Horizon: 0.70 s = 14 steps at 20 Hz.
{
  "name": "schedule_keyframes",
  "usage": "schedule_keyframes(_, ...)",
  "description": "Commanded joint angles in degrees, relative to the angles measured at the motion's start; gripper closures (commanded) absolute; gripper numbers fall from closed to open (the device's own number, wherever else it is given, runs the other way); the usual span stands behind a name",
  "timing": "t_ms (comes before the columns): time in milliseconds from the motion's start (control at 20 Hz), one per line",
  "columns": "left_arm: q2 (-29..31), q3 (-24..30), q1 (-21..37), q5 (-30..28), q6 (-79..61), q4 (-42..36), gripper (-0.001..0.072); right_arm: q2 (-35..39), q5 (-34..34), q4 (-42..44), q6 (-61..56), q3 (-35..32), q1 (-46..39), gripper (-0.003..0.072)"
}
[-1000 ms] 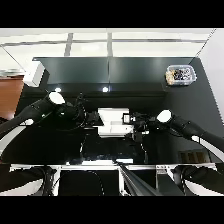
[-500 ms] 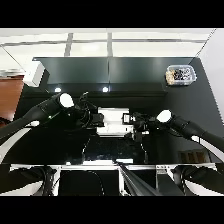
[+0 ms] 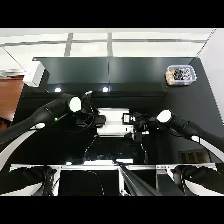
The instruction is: Fold the box and place the chain.
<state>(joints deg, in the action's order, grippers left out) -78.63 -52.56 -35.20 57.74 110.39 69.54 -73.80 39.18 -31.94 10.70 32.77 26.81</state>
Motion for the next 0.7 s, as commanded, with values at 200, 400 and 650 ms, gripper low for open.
schedule_keyframes(200, -3.1, -5.46, -6.16, 7.58, 14.88, 14.71, 0.0267, -0.02, 0.02, -0.04, 0.02, 0.04, 0.0, 0.0242)
schedule_keyframes(400, -3.61, -5.62, -7.78, 7.61, 19.74, 15.91, 0.0267, -0.02, 0.02, -0.04, 0.02, 0.04, 0.0, 0.0242)
schedule_keyframes(650, -4.22, -5.66, -9.38, 4.83, 20.44, 15.89, 0.0268, -0.02, 0.02, -0.04, 0.02, 0.04, 0.0, 0.0242)
